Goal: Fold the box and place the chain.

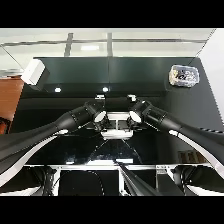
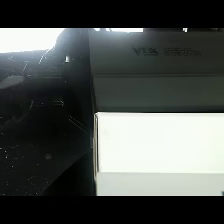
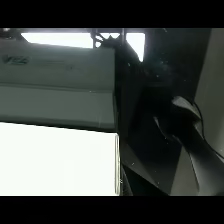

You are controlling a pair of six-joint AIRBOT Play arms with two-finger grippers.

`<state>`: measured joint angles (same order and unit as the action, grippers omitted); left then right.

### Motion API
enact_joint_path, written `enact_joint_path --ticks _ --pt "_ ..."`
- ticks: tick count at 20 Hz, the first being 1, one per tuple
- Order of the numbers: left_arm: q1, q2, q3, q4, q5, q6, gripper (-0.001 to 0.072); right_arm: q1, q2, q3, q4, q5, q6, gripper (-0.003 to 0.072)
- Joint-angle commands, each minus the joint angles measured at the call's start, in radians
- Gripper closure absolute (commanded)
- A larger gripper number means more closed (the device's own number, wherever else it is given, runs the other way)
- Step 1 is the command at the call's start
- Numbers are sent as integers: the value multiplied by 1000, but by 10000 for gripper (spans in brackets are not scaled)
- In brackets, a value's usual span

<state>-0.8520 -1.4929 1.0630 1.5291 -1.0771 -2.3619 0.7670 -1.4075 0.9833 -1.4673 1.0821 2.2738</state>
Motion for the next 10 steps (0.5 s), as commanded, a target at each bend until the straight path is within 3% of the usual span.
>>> enact_joint_path --ticks 1,5,8,10 --pt "0 1 0 0 0 -2 682 -7 44 17 -12 14 -34 401" --pt "0 1 0 0 0 -2 682 -7 246 73 -131 99 -71 402" --pt "0 1 0 0 -1 -2 681 -43 414 78 -503 208 -72 403" --pt "0 1 0 -1 -1 -2 682 -117 439 59 -742 255 -72 402"
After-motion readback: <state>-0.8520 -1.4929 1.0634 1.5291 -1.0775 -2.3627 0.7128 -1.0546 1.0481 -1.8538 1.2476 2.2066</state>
